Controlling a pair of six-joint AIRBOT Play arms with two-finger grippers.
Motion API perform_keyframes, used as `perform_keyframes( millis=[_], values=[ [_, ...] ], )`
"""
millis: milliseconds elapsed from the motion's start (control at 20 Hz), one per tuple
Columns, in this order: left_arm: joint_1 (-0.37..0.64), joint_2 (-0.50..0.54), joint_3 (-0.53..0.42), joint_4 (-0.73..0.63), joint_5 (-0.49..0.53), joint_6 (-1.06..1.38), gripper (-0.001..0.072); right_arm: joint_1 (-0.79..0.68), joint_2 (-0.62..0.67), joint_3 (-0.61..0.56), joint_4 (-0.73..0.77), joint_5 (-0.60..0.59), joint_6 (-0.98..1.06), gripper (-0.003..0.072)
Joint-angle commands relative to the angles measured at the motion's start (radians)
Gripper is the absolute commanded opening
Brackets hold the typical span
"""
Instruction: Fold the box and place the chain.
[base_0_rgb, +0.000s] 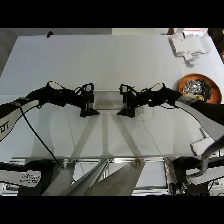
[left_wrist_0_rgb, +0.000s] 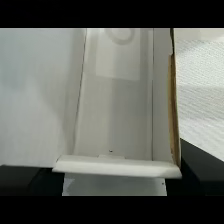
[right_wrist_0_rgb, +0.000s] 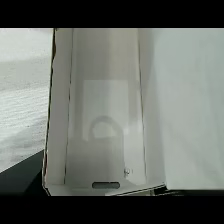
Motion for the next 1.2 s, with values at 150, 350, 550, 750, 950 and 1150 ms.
perform_keyframes(
  millis=[150,350,550,750,950,1150],
  values=[
    [-0.001,0.000,-0.001,0.000,0.000,0.000,0.0415,-0.003,0.014,0.001,-0.016,0.001,0.001,0.0720],
    [-0.001,0.000,-0.001,0.000,0.000,0.000,0.0415,-0.003,0.075,0.001,-0.173,0.001,0.047,0.0712],
    [-0.001,0.000,-0.001,0.000,0.000,0.000,0.0415,-0.003,0.147,0.001,-0.320,0.007,0.140,0.0672],
    [-0.001,0.000,-0.001,0.000,0.000,0.000,0.0415,-0.003,0.206,0.001,-0.522,0.028,0.269,0.0667],
    [-0.001,0.000,-0.001,0.000,0.000,0.000,0.0415,-0.003,0.267,0.001,-0.622,0.059,0.361,0.0540],
    [-0.001,0.000,-0.001,0.000,0.000,0.000,0.0415,-0.003,0.369,0.001,-0.619,0.108,0.360,0.0065]
  ],
)
